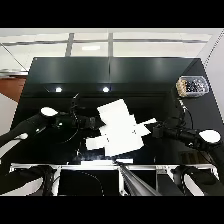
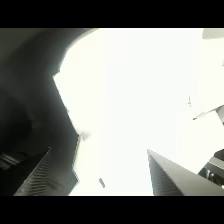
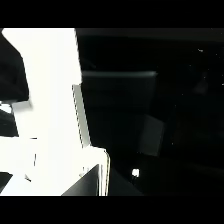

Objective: Fold the box and place the chain.

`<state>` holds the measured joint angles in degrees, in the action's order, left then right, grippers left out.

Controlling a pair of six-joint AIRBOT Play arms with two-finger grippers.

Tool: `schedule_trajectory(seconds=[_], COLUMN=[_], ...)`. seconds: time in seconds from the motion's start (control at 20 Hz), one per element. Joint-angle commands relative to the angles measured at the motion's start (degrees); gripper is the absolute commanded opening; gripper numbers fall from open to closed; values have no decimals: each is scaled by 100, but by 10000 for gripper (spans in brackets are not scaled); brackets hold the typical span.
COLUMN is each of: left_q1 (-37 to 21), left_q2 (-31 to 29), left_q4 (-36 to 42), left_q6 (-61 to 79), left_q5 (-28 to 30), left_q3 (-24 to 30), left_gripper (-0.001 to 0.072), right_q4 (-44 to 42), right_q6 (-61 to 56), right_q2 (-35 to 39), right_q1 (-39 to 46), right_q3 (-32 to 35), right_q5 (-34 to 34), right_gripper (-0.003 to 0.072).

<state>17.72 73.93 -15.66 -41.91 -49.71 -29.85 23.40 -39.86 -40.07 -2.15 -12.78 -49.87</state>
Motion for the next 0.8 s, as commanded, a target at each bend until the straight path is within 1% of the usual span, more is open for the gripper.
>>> schedule_trajectory(seconds=[0.0, 0.15, 0.2, 0.4, 0.5, 0.6, 0.7, 0.75], left_q1=[-35, -15, -24, 22, 131, 208, 236, 227], left_q2=[686, 1213, 1335, 1661, 1679, 1679, 1679, 1679], left_q4=[579, 901, 914, 859, 549, -129, -319, -315], left_q6=[876, 1873, 2223, 2223, 2258, 2238, 2238, 2238], left_q5=[-726, -1801, -2070, -2081, -2094, -2127, -2076, -2059], left_q3=[-125, -365, -452, -774, -907, -1078, -1115, -1115], left_gripper=[688, 687, 687, 687, 675, 548, 461, 398], right_q4=[0, -2, -2, 2, 2, 2, 2, 7], right_q6=[-4, -4, -4, -2, -2, -2, -2, -4], right_q2=[7, 7, 7, 7, 7, 7, 7, 7], right_q1=[-17, -17, -17, -20, -20, -20, -20, -20], right_q3=[9, 9, 9, 9, 9, 9, 9, 9], right_q5=[-2, -2, -4, -103, -136, -131, -131, -131], right_gripper=[44, 44, 44, 44, 44, 44, 44, 44])
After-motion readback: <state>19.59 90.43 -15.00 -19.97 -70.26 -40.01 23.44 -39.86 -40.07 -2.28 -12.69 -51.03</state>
